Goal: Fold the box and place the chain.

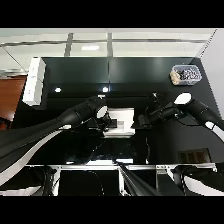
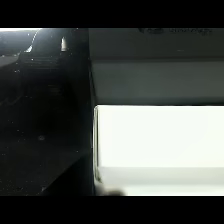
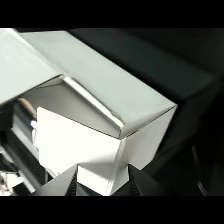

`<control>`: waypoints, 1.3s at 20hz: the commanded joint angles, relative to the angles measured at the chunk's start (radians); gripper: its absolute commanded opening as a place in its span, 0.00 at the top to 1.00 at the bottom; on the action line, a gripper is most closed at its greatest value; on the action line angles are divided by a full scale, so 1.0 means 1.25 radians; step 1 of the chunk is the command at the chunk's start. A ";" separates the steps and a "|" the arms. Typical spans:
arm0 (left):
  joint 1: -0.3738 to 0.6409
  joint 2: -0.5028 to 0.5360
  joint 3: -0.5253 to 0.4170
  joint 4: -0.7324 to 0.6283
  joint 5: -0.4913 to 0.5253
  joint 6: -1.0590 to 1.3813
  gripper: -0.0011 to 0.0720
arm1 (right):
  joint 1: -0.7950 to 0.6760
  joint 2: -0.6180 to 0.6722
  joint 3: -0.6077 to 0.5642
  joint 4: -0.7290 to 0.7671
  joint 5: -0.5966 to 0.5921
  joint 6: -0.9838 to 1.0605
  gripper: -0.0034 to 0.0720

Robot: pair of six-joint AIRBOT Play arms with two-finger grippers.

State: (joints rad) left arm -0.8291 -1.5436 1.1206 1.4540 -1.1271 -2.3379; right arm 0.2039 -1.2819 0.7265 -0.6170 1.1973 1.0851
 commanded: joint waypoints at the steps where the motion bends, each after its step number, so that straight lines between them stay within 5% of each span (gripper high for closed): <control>1: 0.001 0.000 0.000 0.000 0.000 0.000 0.94 | 0.038 0.000 0.011 -0.056 -0.046 0.061 0.49; 12: 0.001 0.000 0.000 0.000 0.000 0.000 0.94 | 0.195 -0.001 0.079 -0.319 -0.156 0.395 0.56; 13: 0.001 0.000 0.000 0.000 0.000 0.000 0.94 | 0.212 -0.001 0.088 -0.352 -0.156 0.425 0.63; 19: 0.001 0.000 0.000 0.000 0.000 0.000 0.94 | 0.333 -0.039 0.181 -0.576 -0.083 0.677 0.63; 26: 0.001 0.000 0.000 0.000 0.000 0.000 0.94 | 0.401 -0.100 0.220 -0.633 -0.042 0.856 0.63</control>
State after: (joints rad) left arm -0.8291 -1.5436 1.1206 1.4544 -1.1271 -2.3375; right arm 0.6769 -1.3819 0.9890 -1.3697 1.1248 2.0521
